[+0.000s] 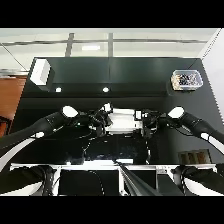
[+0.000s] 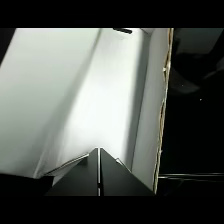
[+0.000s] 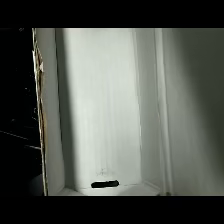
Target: Fold the box and place the chain.
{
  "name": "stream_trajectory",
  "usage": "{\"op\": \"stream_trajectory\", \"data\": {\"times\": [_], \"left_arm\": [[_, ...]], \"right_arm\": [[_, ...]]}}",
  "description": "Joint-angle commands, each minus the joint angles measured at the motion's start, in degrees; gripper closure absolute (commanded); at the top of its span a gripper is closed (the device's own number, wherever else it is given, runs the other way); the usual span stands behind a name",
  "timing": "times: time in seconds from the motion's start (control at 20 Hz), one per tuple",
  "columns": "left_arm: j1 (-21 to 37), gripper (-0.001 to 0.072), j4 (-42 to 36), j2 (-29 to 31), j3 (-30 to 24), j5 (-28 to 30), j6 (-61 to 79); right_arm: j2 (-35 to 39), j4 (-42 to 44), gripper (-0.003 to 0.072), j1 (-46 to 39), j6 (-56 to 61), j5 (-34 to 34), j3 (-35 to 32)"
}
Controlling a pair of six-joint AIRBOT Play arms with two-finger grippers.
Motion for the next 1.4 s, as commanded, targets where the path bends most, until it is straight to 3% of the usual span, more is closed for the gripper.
{"op": "stream_trajectory", "data": {"times": [0.0, 0.15, 0.3, 0.45, 0.55, 0.6, 0.75, 1.05, 1.35], "left_arm": [[2.7, 0.0682, 9.2, 4.5, 0.4, -0.6, -9.9], [9.6, 0.0683, 18.4, 12.9, 0.4, -4.9, -23.0], [19.6, 0.0683, 25.4, 17.6, 0.1, -5.3, -39.8], [28.3, 0.0684, 25.4, 15.9, -1.4, -11.9, -54.4], [32.2, 0.0683, 25.4, 12.4, -4.7, -16.4, -85.4], [33.1, 0.0683, 24.5, 10.4, -6.1, -19.2, -88.7], [30.4, 0.0683, 16.0, 4.6, -7.8, -21.5, -80.8], [19.6, 0.0678, 7.5, -2.8, -3.9, -16.7, -76.4], [15.5, 0.0676, 7.3, -4.4, 1.2, -16.1, -73.8]], "right_arm": [[0.0, 0.0, 0.0271, 0.0, 0.0, 0.0, 0.0], [0.0, 0.0, 0.0271, 0.0, 0.0, 0.0, 0.0], [0.0, 0.0, 0.0271, 0.0, 0.0, 0.0, 0.0], [0.0, 0.0, 0.0271, 0.0, 0.0, 0.0, 0.0], [0.0, 0.0, 0.0271, 0.0, 0.0, 0.0, 0.0], [0.0, 0.0, 0.0271, 0.0, 0.0, 0.0, 0.0], [0.0, 0.0, 0.0271, 0.0, 0.0, 0.0, 0.0], [0.0, 0.0, 0.0271, 0.0, 0.0, 0.0, 0.0], [-0.1, 0.0, 0.0272, 0.0, 0.0, -0.3, 0.0]]}}
